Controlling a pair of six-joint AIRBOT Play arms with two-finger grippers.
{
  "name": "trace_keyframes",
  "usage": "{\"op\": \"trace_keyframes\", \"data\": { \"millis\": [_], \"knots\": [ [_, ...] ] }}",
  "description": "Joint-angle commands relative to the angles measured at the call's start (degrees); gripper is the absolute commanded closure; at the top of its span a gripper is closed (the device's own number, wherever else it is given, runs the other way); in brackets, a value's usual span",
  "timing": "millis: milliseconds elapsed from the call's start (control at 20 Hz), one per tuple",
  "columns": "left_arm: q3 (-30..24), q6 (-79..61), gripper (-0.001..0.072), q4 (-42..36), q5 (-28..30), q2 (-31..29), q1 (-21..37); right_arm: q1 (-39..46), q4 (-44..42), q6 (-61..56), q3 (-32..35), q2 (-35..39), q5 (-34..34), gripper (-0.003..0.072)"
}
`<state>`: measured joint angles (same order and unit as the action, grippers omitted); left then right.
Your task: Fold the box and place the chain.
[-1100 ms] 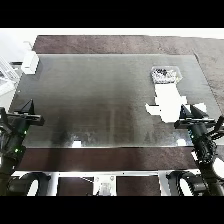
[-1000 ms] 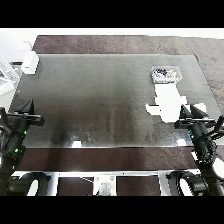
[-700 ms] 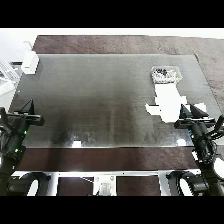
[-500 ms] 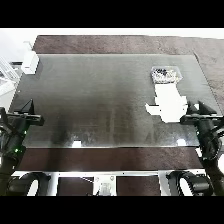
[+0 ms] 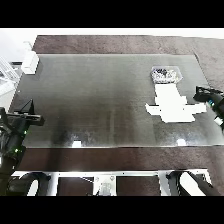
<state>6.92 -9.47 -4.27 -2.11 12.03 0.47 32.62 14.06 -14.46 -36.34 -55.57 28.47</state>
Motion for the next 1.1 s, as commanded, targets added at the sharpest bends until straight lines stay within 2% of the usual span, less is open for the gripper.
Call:
{"op": "trace_keyframes", "data": {
  "millis": [0,150,250,450,600,750,850,1050],
  "knots": [
    [-0.02,-0.02,0.0687,0.00,0.00,-0.04,0.04,12.00,15.39,-16.85,-13.79,-16.39,23.50,0.0251],
    [-0.02,-0.02,0.0687,0.00,0.00,-0.04,0.04,17.99,15.50,-16.85,-19.17,-19.32,26.29,0.0262],
    [0.00,-0.02,0.0687,0.00,0.00,-0.04,0.04,20.13,22.38,-19.78,-24.48,-21.09,27.32,0.0282],
    [0.00,-0.02,0.0687,0.00,0.02,-0.04,0.04,20.74,36.89,-27.21,-42.32,-32.81,41.90,0.0280],
    [0.00,-0.02,0.0687,0.00,0.02,-0.04,0.04,20.31,41.79,-29.31,-55.95,-42.60,54.62,0.0281],
    [0.00,-0.02,0.0687,0.00,0.00,-0.04,0.04,19.56,44.46,-31.93,-67.23,-51.69,62.64,0.0278],
    [-0.02,-0.02,0.0687,0.00,0.00,-0.04,0.04,18.97,44.70,-32.46,-71.21,-55.67,64.43,0.0257],
    [0.00,-0.02,0.0687,0.00,0.00,-0.04,0.04,17.73,44.96,-29.62,-73.59,-60.41,64.43,0.0253]
  ]
}}
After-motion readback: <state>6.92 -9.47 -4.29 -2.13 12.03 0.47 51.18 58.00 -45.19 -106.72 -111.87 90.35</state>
